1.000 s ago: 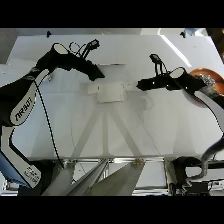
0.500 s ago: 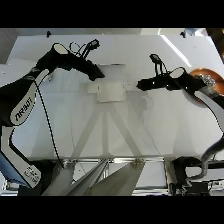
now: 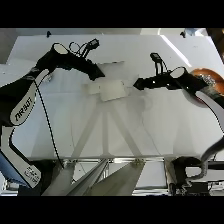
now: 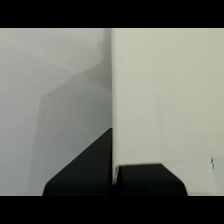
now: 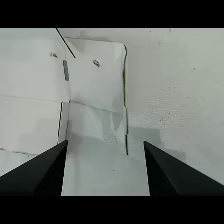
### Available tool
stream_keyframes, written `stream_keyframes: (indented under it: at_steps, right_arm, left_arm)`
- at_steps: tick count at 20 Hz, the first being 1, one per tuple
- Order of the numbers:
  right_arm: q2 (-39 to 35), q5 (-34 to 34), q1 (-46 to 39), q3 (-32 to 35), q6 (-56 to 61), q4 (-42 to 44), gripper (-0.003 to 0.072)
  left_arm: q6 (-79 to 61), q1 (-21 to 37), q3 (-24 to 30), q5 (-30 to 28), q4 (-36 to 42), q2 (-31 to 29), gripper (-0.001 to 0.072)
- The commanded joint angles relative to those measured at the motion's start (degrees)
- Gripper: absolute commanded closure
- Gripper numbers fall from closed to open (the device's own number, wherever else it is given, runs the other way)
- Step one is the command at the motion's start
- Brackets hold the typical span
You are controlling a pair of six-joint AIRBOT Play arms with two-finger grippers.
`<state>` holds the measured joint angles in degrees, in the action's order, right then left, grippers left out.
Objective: Fold the box and place the chain.
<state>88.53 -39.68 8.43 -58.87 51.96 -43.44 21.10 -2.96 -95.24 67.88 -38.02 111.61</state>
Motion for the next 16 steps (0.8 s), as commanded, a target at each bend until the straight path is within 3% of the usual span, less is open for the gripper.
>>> stream_keyframes:
  at_steps: [1,5,10,13,16]
  right_arm:
    - [-2.5,0.9,0.0,-0.1,0.0,-5.9,0.0164]
    - [-6.1,1.0,0.0,-0.1,0.0,-14.0,0.0164]
    - [-6.7,1.9,0.0,-0.1,0.0,-14.2,0.0164]
    - [-6.7,1.9,0.0,-0.1,0.0,-14.2,0.0164]
    - [-6.7,1.9,0.0,-0.1,0.0,-14.2,0.0164]
  left_arm:
    - [-0.6,0.0,0.0,2.4,-0.2,-0.1,0.0705]
    - [-0.8,0.1,0.0,7.9,-3.1,-2.2,0.0709]
    - [-0.7,0.5,0.0,13.7,-12.2,-8.5,0.0711]
    - [-0.3,0.9,0.0,20.1,-11.6,-11.4,0.0712]
    - [-0.3,0.5,0.0,21.5,-8.0,-14.1,0.0712]
